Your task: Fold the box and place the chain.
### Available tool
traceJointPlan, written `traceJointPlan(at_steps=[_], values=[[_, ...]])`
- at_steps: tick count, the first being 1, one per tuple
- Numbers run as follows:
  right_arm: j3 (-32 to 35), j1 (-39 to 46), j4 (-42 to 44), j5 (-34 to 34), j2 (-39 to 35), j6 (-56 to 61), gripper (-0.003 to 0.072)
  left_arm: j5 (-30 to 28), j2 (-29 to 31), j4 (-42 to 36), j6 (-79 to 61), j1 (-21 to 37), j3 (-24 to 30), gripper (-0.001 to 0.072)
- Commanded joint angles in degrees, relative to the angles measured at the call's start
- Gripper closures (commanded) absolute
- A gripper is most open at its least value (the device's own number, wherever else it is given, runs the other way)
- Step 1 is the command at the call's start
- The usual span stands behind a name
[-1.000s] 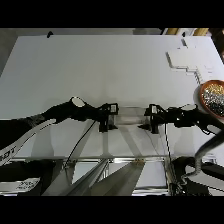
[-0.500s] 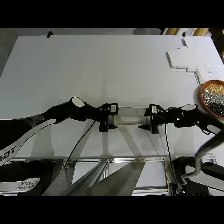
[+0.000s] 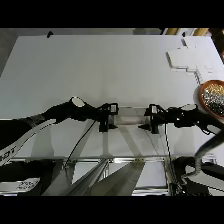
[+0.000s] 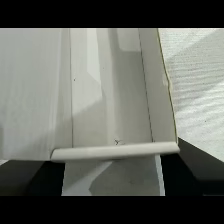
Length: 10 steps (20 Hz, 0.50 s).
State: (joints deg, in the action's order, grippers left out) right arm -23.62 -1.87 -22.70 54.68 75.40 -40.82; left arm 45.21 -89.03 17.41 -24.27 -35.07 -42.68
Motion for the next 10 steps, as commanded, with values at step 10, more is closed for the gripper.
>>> traceJointPlan(at_steps=[10], values=[[0.0, 0.0, 0.0, -2.1, 0.0, 0.1, 0.0288, 0.0, 0.0, 0.0, 0.0, 0.0, 0.0, 0.0628]])
